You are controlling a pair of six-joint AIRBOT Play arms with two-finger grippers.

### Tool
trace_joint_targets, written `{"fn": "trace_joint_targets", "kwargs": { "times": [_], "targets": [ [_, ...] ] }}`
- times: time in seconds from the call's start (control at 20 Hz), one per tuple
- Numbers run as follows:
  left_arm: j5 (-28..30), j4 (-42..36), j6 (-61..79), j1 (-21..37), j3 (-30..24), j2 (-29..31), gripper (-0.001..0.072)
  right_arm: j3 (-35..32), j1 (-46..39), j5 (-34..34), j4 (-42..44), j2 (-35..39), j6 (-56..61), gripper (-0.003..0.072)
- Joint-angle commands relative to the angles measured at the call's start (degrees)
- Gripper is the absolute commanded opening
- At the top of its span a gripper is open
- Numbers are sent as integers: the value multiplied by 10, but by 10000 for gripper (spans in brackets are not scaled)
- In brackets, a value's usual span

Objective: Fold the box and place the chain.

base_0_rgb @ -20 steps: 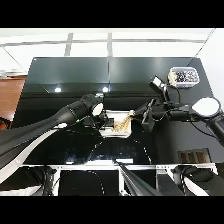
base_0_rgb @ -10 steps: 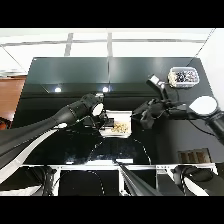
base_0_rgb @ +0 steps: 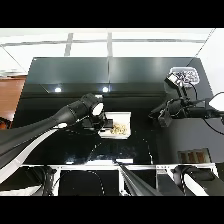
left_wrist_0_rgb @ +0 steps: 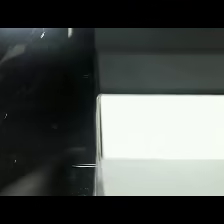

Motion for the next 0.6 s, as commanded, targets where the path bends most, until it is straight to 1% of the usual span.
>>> {"fn": "trace_joint_targets", "kwargs": {
  "times": [0.0, 0.1, 0.2, 0.25, 0.35, 0.4, 0.45, 0.5, 0.55],
  "targets": [
    [-4, 31, -38, -7, 16, 21, 561, 0, -1, 14, -2, 1, -1, 350],
    [-17, 68, -31, -17, 17, 59, 561, 0, -1, 16, -2, 1, -1, 351],
    [-38, 121, -15, -30, 10, 108, 561, 0, -3, 21, -4, 1, 0, 350],
    [-38, 144, -8, -32, -2, 137, 561, 0, -3, 20, -3, 1, 0, 350],
    [-23, 181, 14, -17, -57, 210, 561, 0, -3, 20, -3, 1, 0, 350],
    [-11, 168, 52, 9, -90, 251, 561, 0, -3, 21, -3, 1, 3, 350],
    [13, 148, 96, 43, -128, 296, 561, 0, -3, 27, -3, 1, 11, 350],
    [65, 106, 153, 94, -177, 346, 561, 0, -3, 35, -3, 1, 17, 350],
    [115, 27, 230, 153, -224, 385, 561, 0, -3, 42, -3, 1, 24, 350]
  ]
}}
